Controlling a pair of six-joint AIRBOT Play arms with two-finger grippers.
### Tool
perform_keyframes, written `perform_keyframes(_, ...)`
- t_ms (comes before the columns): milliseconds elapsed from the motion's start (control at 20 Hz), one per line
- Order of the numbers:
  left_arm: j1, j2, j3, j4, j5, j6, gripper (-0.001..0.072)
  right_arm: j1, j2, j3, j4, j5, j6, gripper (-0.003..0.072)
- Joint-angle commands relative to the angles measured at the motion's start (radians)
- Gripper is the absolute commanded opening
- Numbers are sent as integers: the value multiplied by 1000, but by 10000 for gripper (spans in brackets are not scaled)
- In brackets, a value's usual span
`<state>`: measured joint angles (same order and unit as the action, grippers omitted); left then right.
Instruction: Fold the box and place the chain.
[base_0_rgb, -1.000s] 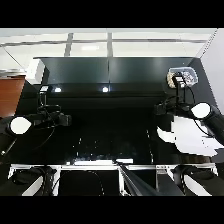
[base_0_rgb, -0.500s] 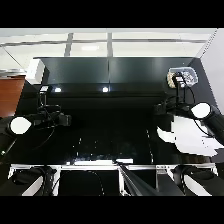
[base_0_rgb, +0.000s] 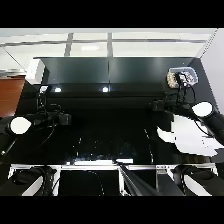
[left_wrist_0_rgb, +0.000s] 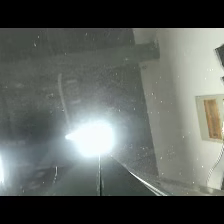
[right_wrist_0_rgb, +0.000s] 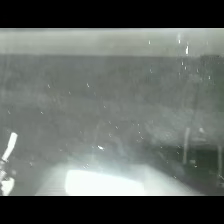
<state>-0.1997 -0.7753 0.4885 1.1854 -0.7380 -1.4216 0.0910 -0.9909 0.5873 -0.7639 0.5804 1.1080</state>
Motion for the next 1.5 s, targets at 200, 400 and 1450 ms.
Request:
perform_keyframes(200, 1, -11, -1, -7, 66, 0, 577, -288, 1, 253, -238, 289, 62, 707)
perform_keyframes(400, 1, -11, -1, -19, 10, 0, 703, -653, -1, 328, -624, 364, 289, 707)
perform_keyframes(1450, 1, -34, -1, -20, -48, 0, 702, -1261, -358, 320, -354, 808, -445, 73)
